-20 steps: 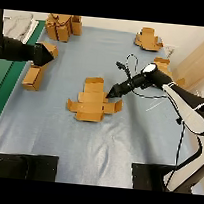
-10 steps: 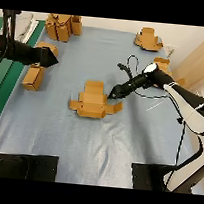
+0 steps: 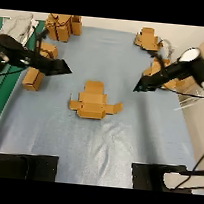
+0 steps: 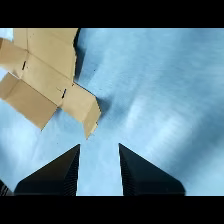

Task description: Fold the box.

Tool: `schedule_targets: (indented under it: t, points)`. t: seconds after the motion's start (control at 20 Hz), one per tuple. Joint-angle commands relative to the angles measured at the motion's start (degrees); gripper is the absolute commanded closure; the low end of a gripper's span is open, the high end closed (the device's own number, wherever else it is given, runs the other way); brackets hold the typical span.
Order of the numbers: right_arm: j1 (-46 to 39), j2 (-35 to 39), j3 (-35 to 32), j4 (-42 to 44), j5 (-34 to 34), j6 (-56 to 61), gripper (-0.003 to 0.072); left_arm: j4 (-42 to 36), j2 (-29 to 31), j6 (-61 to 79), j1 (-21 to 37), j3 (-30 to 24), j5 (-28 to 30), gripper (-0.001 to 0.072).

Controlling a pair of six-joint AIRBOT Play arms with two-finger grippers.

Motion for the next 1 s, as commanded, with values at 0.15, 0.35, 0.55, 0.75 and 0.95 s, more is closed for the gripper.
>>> schedule_targets:
  t: [0.15, 0.35, 0.55, 0.75, 0.95]
  points:
    - [-3.2, 9.2, 0.0, -3.2, 0.5, 2.8, 0.0297, -18.8, -18.9, 7.9, -0.9, 0.7, -3.9, 0.0015]
    - [-3.2, 9.0, 0.0, -3.3, 0.4, 3.4, 0.0297, -18.9, -23.8, 8.6, -4.5, 5.2, -4.1, 0.0015]
    - [-3.2, 9.0, 0.0, -3.3, 0.5, 3.4, 0.0297, -18.7, -26.7, 8.6, -7.6, 8.9, -2.4, 0.0015]
    - [-3.2, 9.0, 0.0, -3.3, 0.5, 3.4, 0.0297, -18.7, -29.7, 8.6, -8.2, 10.9, -5.0, 0.0014]
    - [-3.2, 9.0, 0.0, -3.8, 0.5, 3.4, 0.0297, -19.0, -29.9, 10.3, -8.1, 11.2, -5.9, 0.0066]
